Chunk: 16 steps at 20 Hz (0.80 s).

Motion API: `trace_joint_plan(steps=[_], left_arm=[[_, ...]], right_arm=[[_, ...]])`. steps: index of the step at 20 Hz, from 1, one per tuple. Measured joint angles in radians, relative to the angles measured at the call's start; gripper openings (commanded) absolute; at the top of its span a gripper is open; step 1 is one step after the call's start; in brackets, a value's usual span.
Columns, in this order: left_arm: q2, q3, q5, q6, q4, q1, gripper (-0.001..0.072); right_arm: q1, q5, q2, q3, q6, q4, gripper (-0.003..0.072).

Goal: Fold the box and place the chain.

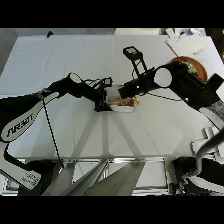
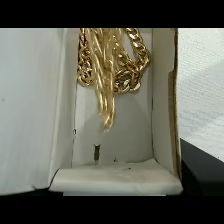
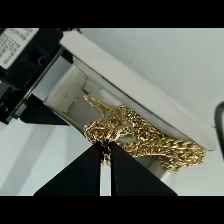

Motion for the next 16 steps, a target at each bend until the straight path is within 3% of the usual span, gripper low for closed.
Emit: trace_joint_plan(steps=[4,6,11,16], left_arm=[[0.0,0.0,0.0,0.0,0.0,0.0,0.0207],[0.0,0.0,0.0,0.0,0.0,0.0,0.0207],[0.0,0.0,0.0,0.0,0.0,0.0,0.0207],[0.0,0.0,0.0,0.0,0.0,0.0,0.0207]], right_arm=[[0.001,-0.055,-0.007,-0.1,-0.01,0.012,0.0032],[-0.002,-0.092,-0.008,-0.138,-0.013,0.016,0.0196],[-0.042,-0.121,0.036,-0.171,-0.122,0.051,0.0202],[-0.195,-0.05,0.124,-0.178,-0.438,0.104,0.0202]])
